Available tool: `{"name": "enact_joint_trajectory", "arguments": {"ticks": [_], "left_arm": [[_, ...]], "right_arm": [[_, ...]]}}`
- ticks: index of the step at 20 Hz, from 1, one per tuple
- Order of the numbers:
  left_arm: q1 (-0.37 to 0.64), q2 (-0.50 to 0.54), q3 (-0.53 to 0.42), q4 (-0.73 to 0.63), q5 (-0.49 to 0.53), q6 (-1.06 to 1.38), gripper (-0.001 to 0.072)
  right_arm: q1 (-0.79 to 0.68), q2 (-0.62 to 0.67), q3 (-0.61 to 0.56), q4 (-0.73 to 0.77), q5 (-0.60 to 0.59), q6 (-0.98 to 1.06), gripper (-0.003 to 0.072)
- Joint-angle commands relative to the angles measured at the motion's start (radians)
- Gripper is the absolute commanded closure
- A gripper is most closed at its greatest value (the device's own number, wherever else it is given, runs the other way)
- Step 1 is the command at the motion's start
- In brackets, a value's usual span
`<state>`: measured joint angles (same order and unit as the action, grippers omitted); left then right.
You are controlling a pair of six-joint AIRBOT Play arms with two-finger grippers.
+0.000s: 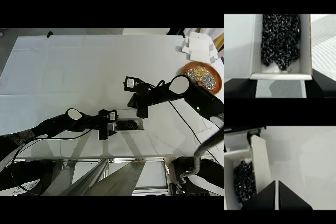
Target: Fold the box and place the chain.
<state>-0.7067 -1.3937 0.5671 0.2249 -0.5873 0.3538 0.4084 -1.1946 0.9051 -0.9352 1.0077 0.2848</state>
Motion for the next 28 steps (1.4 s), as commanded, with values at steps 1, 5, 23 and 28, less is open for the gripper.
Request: {"name": "enact_joint_trajectory", "arguments": {"ticks": [1, 5, 23, 28], "left_arm": [[0.001, 0.001, 0.000, 0.000, 0.000, 0.000, 0.0297], [0.001, 0.001, 0.000, 0.000, 0.000, 0.000, 0.0297], [0.001, 0.001, 0.000, 0.000, 0.000, 0.000, 0.0297], [0.001, 0.001, 0.000, 0.000, 0.000, 0.000, 0.0297]], "right_arm": [[0.001, -0.013, 0.001, -0.030, 0.063, 0.003, 0.0647], [0.001, -0.013, 0.000, -0.031, 0.111, -0.006, 0.0525], [0.010, 0.061, -0.109, 0.033, 0.159, -0.110, 0.0448], [0.064, 0.076, -0.126, 0.014, 0.154, -0.100, 0.0446]]}}
